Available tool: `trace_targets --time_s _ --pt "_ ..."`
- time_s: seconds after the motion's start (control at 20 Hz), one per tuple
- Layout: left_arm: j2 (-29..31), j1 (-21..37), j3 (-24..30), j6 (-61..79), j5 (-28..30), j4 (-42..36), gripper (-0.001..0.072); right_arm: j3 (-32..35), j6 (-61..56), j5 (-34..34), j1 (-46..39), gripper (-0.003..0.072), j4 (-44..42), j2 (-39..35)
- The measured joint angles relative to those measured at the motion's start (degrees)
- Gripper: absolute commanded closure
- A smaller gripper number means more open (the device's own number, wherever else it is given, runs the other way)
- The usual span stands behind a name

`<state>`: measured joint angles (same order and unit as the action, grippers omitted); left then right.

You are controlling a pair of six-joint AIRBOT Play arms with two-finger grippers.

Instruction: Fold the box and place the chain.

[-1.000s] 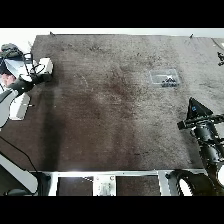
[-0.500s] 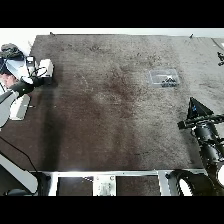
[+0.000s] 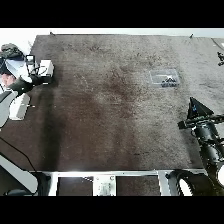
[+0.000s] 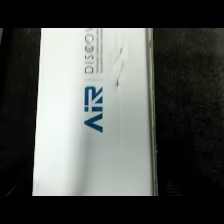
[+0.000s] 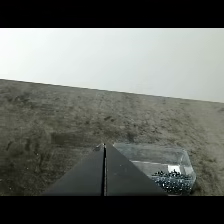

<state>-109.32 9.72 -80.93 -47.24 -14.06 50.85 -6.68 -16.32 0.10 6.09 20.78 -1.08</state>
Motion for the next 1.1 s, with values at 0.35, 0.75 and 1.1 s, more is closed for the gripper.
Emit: trace_targets --time_s 0.35,0.75,1.1 --pt "1.7 0.0 -6.4 -1.8 -7.9 -0.2 -0.0011 0.0 0.0 -2.3 0.0 0.0676 0.0 0.0" --pt "13.4 0.0 -7.6 -2.4 -10.3 -0.2 0.0706 0.0 0.0 -3.1 0.0 0.0676 0.0 0.0" --pt "33.7 -0.5 1.9 0.3 -11.5 -6.3 0.0704 0.0 0.0 -3.8 0.0 0.0676 0.0 0.0"
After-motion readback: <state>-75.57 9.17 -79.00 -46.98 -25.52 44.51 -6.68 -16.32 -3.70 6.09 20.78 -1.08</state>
